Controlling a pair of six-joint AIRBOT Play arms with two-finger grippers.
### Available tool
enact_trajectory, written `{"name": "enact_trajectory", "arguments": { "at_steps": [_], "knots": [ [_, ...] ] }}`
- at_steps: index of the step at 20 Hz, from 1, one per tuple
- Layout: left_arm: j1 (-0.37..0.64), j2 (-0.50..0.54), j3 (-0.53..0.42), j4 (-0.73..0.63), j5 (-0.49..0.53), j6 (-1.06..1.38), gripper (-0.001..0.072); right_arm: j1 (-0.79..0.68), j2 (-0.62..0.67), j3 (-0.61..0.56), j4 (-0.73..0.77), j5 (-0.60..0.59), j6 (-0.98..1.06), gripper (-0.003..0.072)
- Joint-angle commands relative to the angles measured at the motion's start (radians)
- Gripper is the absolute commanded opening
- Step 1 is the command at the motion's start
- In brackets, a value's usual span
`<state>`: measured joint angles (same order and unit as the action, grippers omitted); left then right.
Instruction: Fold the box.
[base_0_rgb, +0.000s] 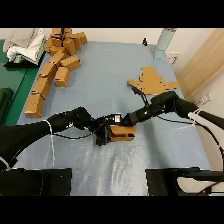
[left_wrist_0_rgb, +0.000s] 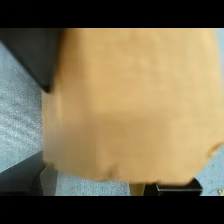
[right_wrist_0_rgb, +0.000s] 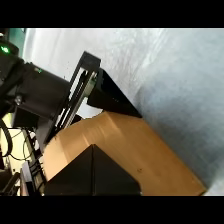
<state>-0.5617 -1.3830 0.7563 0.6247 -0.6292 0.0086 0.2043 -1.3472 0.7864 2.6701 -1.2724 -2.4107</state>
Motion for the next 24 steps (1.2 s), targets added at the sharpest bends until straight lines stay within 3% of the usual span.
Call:
{"name": "enact_trajectory", "arguments": {
  "at_steps": [1,6,11,17,21,24],
  "knots": [
    [0.000,0.001,0.001,0.000,0.000,0.000,0.0396,0.057,0.078,-0.084,-0.031,0.094,-0.026,0.0004],
    [0.000,0.001,0.001,0.000,0.000,0.000,0.0396,0.097,0.171,-0.134,-0.102,0.199,-0.024,0.0004],
    [0.000,0.001,0.001,0.000,0.000,0.000,0.0396,0.098,0.172,-0.154,-0.137,0.193,-0.026,0.0004],
    [0.000,0.001,0.001,0.000,0.000,0.000,0.0396,0.221,0.251,-0.167,-0.290,0.298,-0.012,0.0004],
    [0.000,0.001,0.001,0.000,0.000,0.000,0.0396,0.336,0.407,-0.189,-0.450,0.418,-0.013,0.0004],
    [0.000,0.001,0.001,0.000,0.000,0.000,0.0396,0.456,0.526,-0.244,-0.661,0.569,-0.014,0.0005]
  ]
}}
